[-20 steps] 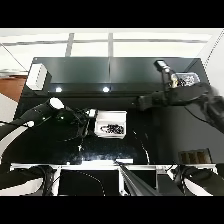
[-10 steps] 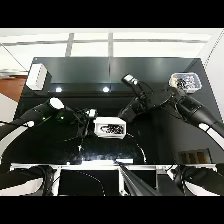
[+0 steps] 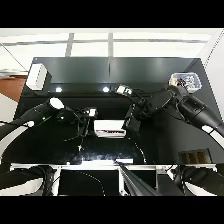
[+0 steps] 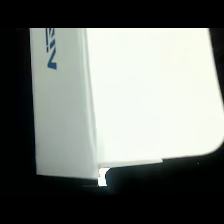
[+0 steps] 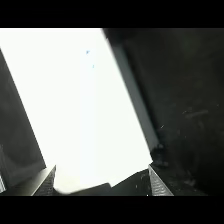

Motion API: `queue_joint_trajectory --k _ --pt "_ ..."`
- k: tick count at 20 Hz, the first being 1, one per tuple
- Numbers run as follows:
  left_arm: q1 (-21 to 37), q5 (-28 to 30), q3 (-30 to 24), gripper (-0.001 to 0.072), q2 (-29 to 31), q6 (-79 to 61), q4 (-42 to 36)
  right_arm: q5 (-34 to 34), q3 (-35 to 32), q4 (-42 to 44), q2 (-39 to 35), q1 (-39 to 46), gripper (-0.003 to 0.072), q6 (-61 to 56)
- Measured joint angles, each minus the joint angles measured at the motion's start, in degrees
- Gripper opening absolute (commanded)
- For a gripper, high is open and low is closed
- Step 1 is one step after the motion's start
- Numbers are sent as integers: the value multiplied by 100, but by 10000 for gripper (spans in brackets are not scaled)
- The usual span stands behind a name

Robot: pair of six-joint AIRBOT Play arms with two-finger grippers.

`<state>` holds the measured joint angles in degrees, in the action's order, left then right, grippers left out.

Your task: Fold the box and place the chain.

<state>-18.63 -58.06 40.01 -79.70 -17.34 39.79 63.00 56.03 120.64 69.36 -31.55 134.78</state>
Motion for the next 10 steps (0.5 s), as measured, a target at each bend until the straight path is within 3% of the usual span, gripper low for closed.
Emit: queue_joint_trajectory --k 2,4,5,7,8,10 --pt "0 0 -2 459 0 13 0 0 0 -221 -7 -92 590 33" --pt "0 0 -2 459 0 15 0 -140 0 -350 -9 -157 590 50" --pt "0 0 -2 459 0 15 0 -225 0 -391 -11 -186 502 55" --pt "0 0 -2 459 0 17 0 -328 0 -446 -11 -234 466 76" --pt "0 0 -2 459 0 17 2 -361 0 -472 -11 -267 356 94" --pt "0 0 0 459 0 20 0 -411 0 -492 -11 -332 341 114"
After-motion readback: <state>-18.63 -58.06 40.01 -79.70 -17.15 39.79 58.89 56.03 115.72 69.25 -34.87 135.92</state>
